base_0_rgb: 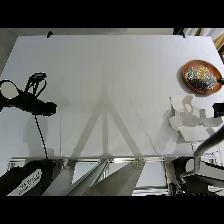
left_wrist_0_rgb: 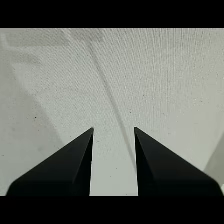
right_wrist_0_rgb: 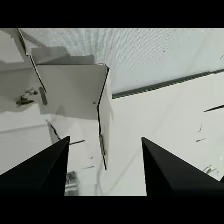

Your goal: Fold the box and place the chain.

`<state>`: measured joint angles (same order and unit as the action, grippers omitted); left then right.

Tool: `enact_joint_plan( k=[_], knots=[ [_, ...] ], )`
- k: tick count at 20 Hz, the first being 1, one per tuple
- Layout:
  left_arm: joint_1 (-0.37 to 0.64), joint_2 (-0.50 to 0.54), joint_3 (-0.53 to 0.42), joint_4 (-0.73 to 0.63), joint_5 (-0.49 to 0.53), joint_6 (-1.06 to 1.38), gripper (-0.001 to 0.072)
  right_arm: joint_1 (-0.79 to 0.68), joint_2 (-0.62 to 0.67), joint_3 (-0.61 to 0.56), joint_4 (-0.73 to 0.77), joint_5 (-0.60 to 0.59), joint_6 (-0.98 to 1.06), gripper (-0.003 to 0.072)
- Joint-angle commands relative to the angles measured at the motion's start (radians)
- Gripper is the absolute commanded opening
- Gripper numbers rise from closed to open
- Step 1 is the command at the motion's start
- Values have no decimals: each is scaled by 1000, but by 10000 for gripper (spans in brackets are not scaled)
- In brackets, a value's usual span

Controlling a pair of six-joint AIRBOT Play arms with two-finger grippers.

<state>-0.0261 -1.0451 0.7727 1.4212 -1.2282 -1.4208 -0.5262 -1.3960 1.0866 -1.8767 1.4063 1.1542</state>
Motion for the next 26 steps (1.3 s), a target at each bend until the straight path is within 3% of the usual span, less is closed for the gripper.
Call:
enact_joint_plan(
  k=[1,2,5,6,7,8,13,20,26],
  knots=[
    [-1,1,0,0,0,0,293,-1,-37,0,-12,-24,10,393],
    [-1,1,0,0,0,0,293,-1,-45,-1,-11,-26,27,376],
    [-1,1,0,0,0,0,293,-1,-74,-21,-5,-27,107,155],
    [-1,1,0,0,0,0,293,-4,-82,-35,-1,-34,142,145],
    [0,1,0,0,0,0,293,-4,-85,-54,6,-38,157,44],
    [0,1,0,0,0,0,293,-3,-85,-69,16,-36,146,19],
    [-1,1,0,0,0,0,293,3,-27,-76,70,14,51,18],
    [-1,1,0,0,0,0,293,19,295,-137,636,-128,-155,17],
    [-1,1,0,0,0,0,293,235,544,-331,765,-192,-156,17]
  ],
)
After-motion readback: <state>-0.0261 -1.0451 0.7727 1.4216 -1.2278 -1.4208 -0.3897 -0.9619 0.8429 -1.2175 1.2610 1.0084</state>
